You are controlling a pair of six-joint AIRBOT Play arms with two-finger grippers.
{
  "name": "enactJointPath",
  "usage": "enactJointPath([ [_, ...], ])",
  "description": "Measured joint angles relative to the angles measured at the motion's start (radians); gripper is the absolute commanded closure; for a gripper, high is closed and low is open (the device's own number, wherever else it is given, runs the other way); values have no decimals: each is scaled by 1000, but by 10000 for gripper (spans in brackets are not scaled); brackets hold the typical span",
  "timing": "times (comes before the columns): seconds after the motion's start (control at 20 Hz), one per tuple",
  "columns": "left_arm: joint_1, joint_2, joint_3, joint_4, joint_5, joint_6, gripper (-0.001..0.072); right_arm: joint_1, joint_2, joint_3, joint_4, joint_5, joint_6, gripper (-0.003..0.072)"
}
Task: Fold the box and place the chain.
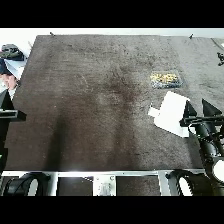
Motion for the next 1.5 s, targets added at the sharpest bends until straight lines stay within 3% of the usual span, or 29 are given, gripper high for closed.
enactJointPath([
  [0.3,0,0,0,0,0,0,697,0,0,2,3,4,4,164],
  [0.5,0,0,0,0,0,0,697,0,-44,48,46,-59,6,165],
  [0.7,0,0,0,0,0,0,697,-42,-256,163,148,-91,7,165],
  [0.8,0,0,0,0,0,0,697,-115,-417,248,200,-35,7,165],
  [1.0,0,0,0,0,0,0,697,-381,-758,457,171,371,116,164],
  [1.25,0,0,0,0,0,0,697,-740,-1061,732,-194,943,510,163],
  [1.4,0,0,0,0,0,0,697,-864,-1162,851,-473,1154,703,143],
  [1.5,0,0,0,0,0,0,697,-906,-1199,892,-600,1230,764,144],
])
